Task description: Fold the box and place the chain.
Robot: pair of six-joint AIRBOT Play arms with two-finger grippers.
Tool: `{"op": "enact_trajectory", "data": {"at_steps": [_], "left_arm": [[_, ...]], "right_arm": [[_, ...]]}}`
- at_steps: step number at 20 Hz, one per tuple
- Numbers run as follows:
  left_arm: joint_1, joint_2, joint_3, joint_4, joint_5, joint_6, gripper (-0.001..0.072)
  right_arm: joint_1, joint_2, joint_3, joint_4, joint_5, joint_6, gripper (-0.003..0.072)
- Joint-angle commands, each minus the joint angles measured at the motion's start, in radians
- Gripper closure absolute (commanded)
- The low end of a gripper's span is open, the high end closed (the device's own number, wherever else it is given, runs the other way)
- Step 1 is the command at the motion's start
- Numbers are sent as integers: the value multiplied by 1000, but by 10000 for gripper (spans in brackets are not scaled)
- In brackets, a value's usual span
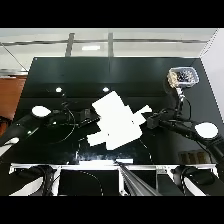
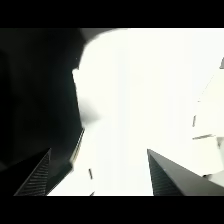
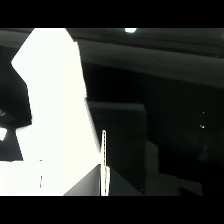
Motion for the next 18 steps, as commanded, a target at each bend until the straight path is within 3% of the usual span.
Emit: {"op": "enact_trajectory", "data": {"at_steps": [1,4,7,9,11,13,18], "left_arm": [[-2,-134,0,-291,-39,265,-2],[-2,-165,0,-308,-61,314,-2],[-1,-192,3,-344,-192,508,-1],[-2,-237,18,-333,-227,518,-1],[-2,-288,43,-331,-332,578,-1],[-2,-332,78,-266,-425,619,1],[-2,-372,138,-173,-438,649,26]], "right_arm": [[1,1,-1,0,23,2,667],[1,1,-1,0,23,12,667],[1,1,-1,0,23,14,667],[1,1,-1,5,23,24,667],[1,1,-1,6,23,24,667],[1,1,-1,6,23,27,667],[1,1,-1,6,23,27,667]]}}
